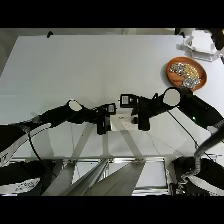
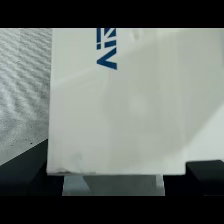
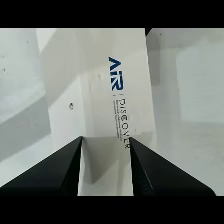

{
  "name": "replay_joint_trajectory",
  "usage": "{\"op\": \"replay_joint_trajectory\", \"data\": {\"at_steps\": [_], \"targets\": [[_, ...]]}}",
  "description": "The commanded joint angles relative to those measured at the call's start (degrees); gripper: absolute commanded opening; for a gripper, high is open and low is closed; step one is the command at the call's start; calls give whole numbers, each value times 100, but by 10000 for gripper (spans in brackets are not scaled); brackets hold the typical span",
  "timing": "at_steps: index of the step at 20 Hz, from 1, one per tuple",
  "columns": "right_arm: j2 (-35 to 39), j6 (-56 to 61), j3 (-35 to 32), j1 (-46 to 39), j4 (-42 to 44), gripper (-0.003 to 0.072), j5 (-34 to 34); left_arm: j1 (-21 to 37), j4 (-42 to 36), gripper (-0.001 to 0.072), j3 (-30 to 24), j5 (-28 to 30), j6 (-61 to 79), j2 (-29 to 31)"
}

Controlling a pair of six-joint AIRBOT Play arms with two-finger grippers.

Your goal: Fold the box and place the chain.

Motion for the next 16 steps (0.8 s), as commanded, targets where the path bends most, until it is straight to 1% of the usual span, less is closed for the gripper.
{"op": "replay_joint_trajectory", "data": {"at_steps": [1,4,6,8,10,13,16], "targets": [[4,39,-35,4,0,296,52,-2,0,412,-2,2,2,2],[4,39,-35,24,332,297,280,-2,0,412,-2,2,2,2],[4,42,-35,133,385,299,345,-2,0,412,-2,2,2,2],[4,76,-35,232,326,299,107,-2,0,412,-2,2,2,2],[4,428,-35,236,85,299,-271,-2,0,412,-2,2,2,2],[4,811,-35,238,-374,298,-332,-2,0,412,-2,2,2,2],[4,820,-35,238,-385,296,-330,-2,0,412,-2,2,2,2]]}}
